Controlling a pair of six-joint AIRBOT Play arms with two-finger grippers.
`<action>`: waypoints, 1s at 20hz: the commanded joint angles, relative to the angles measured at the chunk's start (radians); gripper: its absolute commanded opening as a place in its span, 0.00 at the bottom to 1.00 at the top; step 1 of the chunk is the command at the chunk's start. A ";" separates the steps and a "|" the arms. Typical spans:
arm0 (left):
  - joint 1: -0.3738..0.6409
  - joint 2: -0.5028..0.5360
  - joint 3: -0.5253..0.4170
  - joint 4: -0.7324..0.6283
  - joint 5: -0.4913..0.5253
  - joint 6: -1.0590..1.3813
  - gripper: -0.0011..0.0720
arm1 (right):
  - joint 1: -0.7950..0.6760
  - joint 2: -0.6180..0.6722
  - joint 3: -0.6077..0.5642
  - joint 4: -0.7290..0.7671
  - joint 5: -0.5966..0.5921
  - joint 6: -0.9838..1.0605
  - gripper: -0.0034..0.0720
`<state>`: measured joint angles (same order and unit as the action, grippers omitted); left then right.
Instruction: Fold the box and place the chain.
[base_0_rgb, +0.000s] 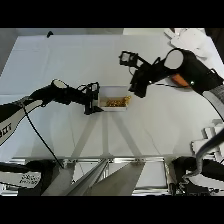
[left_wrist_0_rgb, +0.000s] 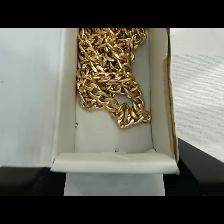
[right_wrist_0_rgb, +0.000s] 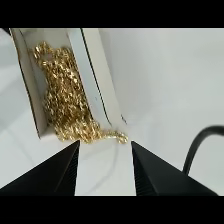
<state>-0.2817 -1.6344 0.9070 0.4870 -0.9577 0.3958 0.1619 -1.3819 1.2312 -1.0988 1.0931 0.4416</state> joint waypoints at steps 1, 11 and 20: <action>0.000 0.000 0.000 0.000 0.000 0.000 0.53 | -0.110 -0.023 -0.076 0.085 0.003 -0.265 0.64; 0.000 0.000 0.000 0.000 0.000 0.000 0.53 | -0.119 -0.314 -0.081 0.333 -0.013 -0.681 0.65; 0.000 0.000 0.000 0.000 0.000 0.000 0.53 | -0.097 -0.328 -0.081 0.336 0.028 -0.683 0.31</action>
<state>-0.2817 -1.6344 0.9070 0.4873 -0.9573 0.3958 0.0582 -1.7054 1.1503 -0.7700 1.0973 -0.2333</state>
